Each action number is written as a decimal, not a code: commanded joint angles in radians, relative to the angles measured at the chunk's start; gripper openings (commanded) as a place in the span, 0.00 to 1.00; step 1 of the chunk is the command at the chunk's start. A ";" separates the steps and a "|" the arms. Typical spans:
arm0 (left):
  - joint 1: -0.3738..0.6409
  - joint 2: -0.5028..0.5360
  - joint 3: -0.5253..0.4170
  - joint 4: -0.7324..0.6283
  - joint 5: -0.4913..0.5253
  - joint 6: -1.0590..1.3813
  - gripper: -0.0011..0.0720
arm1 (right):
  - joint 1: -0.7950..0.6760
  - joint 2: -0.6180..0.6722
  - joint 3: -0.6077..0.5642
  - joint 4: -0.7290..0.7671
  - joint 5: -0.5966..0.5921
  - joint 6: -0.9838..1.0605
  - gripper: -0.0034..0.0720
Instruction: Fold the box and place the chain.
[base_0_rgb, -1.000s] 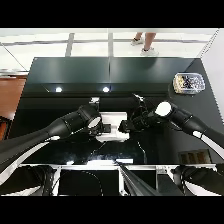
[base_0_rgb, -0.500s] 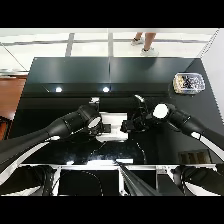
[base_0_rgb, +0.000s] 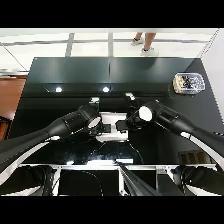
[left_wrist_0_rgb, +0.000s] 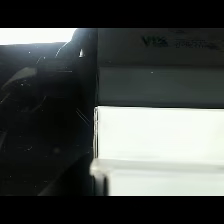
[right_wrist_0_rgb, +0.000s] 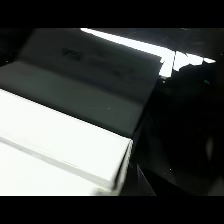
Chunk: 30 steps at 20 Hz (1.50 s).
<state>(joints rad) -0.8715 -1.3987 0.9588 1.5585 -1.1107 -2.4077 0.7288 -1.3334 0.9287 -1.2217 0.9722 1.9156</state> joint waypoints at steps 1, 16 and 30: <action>0.000 -0.001 0.000 0.000 -0.001 0.000 0.04 | 0.050 -0.052 0.088 -0.150 0.108 0.190 0.68; 0.001 -0.001 0.000 0.000 0.001 0.000 0.04 | 0.066 -0.151 0.092 -0.121 0.111 0.293 0.42; 0.001 -0.001 0.000 0.000 0.001 0.000 0.04 | 0.065 -0.152 0.092 -0.117 0.106 0.303 0.37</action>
<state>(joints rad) -0.8715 -1.3994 0.9588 1.5620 -1.1084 -2.4069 0.7948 -1.4845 1.0206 -1.3396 1.0622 2.2147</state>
